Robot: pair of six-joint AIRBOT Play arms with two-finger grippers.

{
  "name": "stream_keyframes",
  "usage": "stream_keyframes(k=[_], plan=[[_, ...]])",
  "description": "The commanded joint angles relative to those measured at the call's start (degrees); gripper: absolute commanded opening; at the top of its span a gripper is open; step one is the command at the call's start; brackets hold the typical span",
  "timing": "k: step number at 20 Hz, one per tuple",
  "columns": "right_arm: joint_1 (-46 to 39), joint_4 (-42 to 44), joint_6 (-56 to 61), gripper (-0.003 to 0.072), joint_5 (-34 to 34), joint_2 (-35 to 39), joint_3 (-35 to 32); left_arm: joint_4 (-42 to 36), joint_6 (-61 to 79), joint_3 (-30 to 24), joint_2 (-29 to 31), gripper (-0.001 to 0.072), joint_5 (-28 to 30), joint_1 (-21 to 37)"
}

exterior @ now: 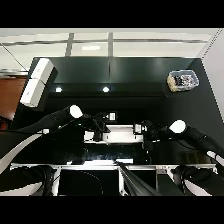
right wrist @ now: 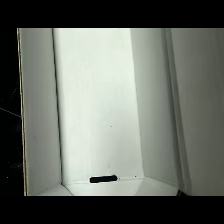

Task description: Fold the box and place the chain.

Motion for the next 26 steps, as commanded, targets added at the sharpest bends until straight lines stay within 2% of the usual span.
stream_keyframes(k=[1,3,4,6,13,14,15,17,19,20,22,24,25,26], plan=[[-0.02,-0.09,-0.92,0.0697,0.07,-0.09,-0.04,0.02,0.0,-0.02,-0.02,0.0027,0.0,0.02],[-0.02,-0.07,-0.9,0.0695,0.07,-0.09,-0.04,0.02,0.0,-0.02,-0.02,0.0026,0.0,0.02],[-0.02,-0.07,-0.87,0.0665,0.07,-0.11,-0.04,0.02,-0.02,-0.02,-0.02,0.0027,0.0,0.02],[-0.02,-0.07,-0.87,0.0452,0.11,-0.11,-0.04,0.02,0.0,-0.02,-0.02,0.0027,0.0,0.02],[-0.02,-0.04,-0.83,0.0454,0.09,-0.11,-0.04,0.04,-1.01,0.07,0.17,0.003,-1.05,0.04],[-0.02,-0.02,-0.85,0.0454,0.11,-0.11,-0.04,0.13,-2.49,0.28,0.33,0.005,-1.57,0.04],[-0.02,-0.02,-0.85,0.0454,0.11,-0.11,-0.04,0.26,-3.89,0.39,0.63,0.0185,-1.64,0.04],[-0.02,-0.04,-0.85,0.0454,0.09,-0.11,-0.04,0.48,-4.52,0.46,1.81,0.0408,-2.82,0.07],[-0.02,-0.02,-0.85,0.0455,0.13,-0.11,-0.04,0.48,-4.63,0.7,4.02,0.057,-2.93,0.07],[-0.02,-0.02,-0.85,0.0455,0.17,-0.11,-0.04,0.55,-6.27,0.76,5.75,0.0702,-2.86,0.13],[-0.02,-0.02,-0.85,0.0455,0.2,-0.11,-0.04,4.72,-13.49,0.76,9.29,0.0707,-3.85,0.9],[-0.02,-0.04,-0.85,0.0448,0.17,-0.11,-0.04,13.57,-24.57,0.76,13.2,0.0704,-7.13,1.97],[-0.02,-0.02,-0.87,0.0273,0.24,-0.11,-0.04,17.79,-31.28,0.76,15.28,0.0678,-8.96,2.51],[0.0,-0.02,-0.87,0.0243,0.22,-0.11,-0.04,21.99,-37.77,0.76,17.44,0.0664,-11.28,3.04]])
